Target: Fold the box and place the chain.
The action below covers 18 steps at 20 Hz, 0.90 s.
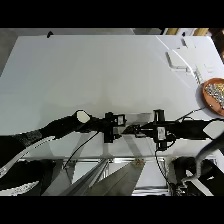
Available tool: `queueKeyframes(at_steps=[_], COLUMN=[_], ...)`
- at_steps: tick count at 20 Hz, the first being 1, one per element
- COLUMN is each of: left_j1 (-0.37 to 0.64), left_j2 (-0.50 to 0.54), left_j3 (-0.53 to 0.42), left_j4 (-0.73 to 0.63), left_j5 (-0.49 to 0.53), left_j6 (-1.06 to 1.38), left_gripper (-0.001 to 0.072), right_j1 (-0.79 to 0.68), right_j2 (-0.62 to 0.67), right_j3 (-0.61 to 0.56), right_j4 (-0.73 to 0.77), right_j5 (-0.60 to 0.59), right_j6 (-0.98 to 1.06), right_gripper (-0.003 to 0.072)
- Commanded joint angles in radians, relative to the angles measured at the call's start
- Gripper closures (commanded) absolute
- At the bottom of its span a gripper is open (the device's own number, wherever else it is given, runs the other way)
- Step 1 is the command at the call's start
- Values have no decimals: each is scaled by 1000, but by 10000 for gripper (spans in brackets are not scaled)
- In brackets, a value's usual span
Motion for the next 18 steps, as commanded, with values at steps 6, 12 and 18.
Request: queueKeyframes(at_steps=[6,12,18], left_j1=[0,0,0], left_j2=[1,1,1], left_j3=[0,0,0], left_j4=[0,0,0], left_j5=[0,0,0], left_j6=[0,0,0], left_gripper=[378,378,378], right_j1=[103,34,-111], right_j2=[-208,-117,-84], right_j3=[1,44,44], right_j4=[-58,-345,-440], right_j5=[-123,2,84], right_j6=[-3,42,42], right_gripper=[661,431,372])
